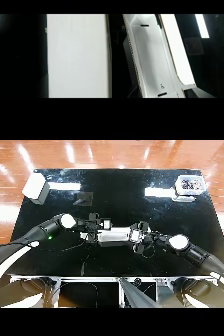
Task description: Fold the box and place the chain.
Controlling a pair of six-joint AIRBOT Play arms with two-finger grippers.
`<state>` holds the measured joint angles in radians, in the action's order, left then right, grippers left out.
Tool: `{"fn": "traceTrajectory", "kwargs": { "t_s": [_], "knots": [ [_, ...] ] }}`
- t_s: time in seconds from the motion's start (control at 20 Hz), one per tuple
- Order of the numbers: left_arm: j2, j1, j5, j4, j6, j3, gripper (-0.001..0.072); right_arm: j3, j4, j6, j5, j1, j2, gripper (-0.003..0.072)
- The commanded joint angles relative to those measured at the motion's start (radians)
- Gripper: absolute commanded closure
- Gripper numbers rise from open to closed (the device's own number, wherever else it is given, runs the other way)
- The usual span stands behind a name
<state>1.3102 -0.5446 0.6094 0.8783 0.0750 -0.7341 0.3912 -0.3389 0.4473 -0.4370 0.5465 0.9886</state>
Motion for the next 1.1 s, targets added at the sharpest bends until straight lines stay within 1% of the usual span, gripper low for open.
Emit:
{"fn": "traceTrajectory", "kwargs": {
  "t_s": [0.0,0.1,0.2,0.25,0.4,0.85,1.05],
  "knots": [
    [-0.001,0.001,0.0,0.0,0.0,-0.001,0.0689,0.008,0.068,0.048,-0.01,-0.031,0.016,-0.0034],
    [-0.001,0.001,-0.001,0.0,0.0,-0.001,0.0689,0.022,0.102,0.089,-0.06,-0.069,0.043,-0.0034],
    [-0.001,0.001,-0.001,0.0,0.0,-0.001,0.0689,0.044,0.102,0.146,-0.154,-0.104,0.091,-0.0034],
    [-0.001,0.001,-0.001,0.0,0.0,-0.001,0.0689,0.051,0.102,0.174,-0.184,-0.113,0.114,-0.0034],
    [-0.001,0.001,-0.001,0.0,0.0,-0.001,0.0689,0.051,0.099,0.189,-0.224,-0.113,0.155,-0.0034],
    [-0.001,0.001,-0.001,0.0,0.0,-0.001,0.0688,0.053,0.104,0.188,-0.228,-0.113,0.192,-0.0034],
    [-0.001,0.001,-0.001,0.0,0.0,-0.001,0.0688,0.066,0.126,0.169,-0.201,-0.121,0.204,-0.0034]
  ]
}}
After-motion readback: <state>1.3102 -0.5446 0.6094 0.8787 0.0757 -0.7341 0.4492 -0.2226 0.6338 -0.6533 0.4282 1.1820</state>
